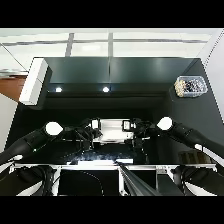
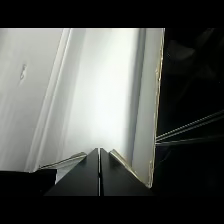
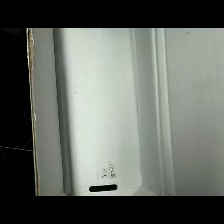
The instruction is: Fold the box and place the chain.
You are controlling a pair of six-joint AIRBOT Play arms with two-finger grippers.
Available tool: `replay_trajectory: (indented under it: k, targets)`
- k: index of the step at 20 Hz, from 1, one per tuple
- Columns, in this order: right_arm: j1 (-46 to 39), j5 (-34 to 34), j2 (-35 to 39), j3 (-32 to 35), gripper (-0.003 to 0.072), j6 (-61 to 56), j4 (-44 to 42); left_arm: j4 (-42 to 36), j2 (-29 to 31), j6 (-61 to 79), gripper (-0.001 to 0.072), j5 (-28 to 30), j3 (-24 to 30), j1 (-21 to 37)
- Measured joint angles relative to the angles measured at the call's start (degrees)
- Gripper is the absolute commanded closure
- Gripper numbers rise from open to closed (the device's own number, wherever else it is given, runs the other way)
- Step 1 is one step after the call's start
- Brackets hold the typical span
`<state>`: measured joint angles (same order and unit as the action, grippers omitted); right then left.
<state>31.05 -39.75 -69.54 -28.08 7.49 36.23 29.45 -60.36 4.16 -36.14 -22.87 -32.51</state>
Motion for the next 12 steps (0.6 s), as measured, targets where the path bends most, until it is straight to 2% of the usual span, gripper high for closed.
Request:
replay_trajectory:
  k: [3, 6, 8, 12]
  targets:
    - [0.0, 0.0, 0.0, 0.0, 0.0212, 0.0, 0.0, 6.2, 3.5, -7.3, 0.0677, -0.6, 0.0, 0.6]
    - [0.0, 0.0, 0.0, 0.0, 0.0211, 0.0, 0.0, 13.1, 9.8, -20.7, 0.0678, -2.8, 0.0, 5.0]
    - [0.0, 0.0, 0.0, 0.0, 0.0212, 0.0, 0.0, 15.9, 13.8, -28.0, 0.0678, -7.0, 0.0, 10.2]
    - [0.0, 0.0, 0.0, 0.0, 0.0212, 0.0, 0.0, 19.0, 18.5, -47.6, 0.0678, -16.1, 0.1, 25.7]
